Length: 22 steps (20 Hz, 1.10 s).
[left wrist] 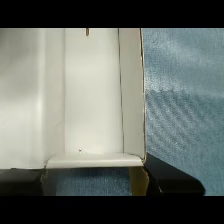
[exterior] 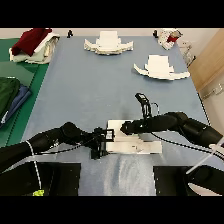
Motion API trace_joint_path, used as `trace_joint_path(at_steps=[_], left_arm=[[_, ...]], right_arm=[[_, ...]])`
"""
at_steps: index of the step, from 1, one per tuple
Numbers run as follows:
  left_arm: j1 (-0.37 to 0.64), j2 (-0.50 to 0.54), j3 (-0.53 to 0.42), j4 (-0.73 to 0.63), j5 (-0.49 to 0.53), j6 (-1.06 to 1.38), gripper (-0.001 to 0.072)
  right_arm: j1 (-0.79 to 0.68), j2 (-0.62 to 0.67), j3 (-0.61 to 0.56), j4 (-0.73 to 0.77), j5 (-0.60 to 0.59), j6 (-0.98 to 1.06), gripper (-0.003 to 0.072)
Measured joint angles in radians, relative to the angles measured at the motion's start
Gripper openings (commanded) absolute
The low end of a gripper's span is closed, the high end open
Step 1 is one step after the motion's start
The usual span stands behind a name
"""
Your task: Fold the box.
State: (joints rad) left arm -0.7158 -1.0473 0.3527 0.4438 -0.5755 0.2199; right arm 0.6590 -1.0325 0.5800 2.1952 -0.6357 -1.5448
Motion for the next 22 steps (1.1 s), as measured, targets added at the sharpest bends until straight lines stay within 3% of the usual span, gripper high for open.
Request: trace_joint_path(at_steps=[6, 13, 17, 22], left_arm=[[0.000, 0.000, 0.000, 0.000, 0.000, -0.002, 0.0509], [0.000, 0.000, 0.000, 0.002, -0.001, 0.001, 0.0508], [0.000, 0.000, 0.000, 0.002, -0.001, 0.001, 0.0509], [0.000, 0.000, 0.000, 0.002, -0.001, 0.001, 0.0509]], right_arm=[[0.003, -0.079, 0.000, -0.002, 0.019, -0.017, 0.0271], [0.002, -0.021, 0.017, -0.065, 0.013, -0.026, 0.0270], [0.003, 0.097, 0.052, -0.175, -0.092, -0.027, 0.0270], [0.005, 0.261, 0.063, -0.245, -0.341, -0.108, 0.0270]])
